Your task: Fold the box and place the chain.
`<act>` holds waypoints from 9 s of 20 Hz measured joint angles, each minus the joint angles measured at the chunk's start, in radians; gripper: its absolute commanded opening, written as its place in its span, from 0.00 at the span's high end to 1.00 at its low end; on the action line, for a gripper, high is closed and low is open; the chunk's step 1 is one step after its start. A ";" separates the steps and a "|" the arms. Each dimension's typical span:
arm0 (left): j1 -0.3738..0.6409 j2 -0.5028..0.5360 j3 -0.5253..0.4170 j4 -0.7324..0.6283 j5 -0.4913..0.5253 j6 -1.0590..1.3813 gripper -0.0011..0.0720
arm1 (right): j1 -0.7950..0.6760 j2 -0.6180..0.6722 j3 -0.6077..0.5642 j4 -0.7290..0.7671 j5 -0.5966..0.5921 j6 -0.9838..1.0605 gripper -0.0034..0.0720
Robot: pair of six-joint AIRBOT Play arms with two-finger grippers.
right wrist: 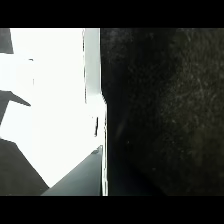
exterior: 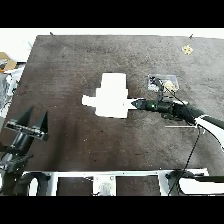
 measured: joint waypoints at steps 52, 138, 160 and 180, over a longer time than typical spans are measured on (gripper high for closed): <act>-0.223 -2.412 2.057 0.462 -1.137 -0.746 0.37 | 0.043 -0.002 0.000 0.035 0.002 -0.230 0.95; -0.280 -2.380 1.944 0.613 -0.956 0.100 0.97 | 0.267 -0.138 0.281 -0.500 -0.006 -0.696 0.11; -0.280 -2.380 1.944 0.611 -0.954 0.100 0.97 | 0.191 -0.160 0.406 -0.496 -0.083 -0.619 0.07; -0.280 -2.380 1.944 0.612 -0.955 0.101 0.97 | 0.123 -0.485 0.759 -0.459 0.328 -0.592 0.07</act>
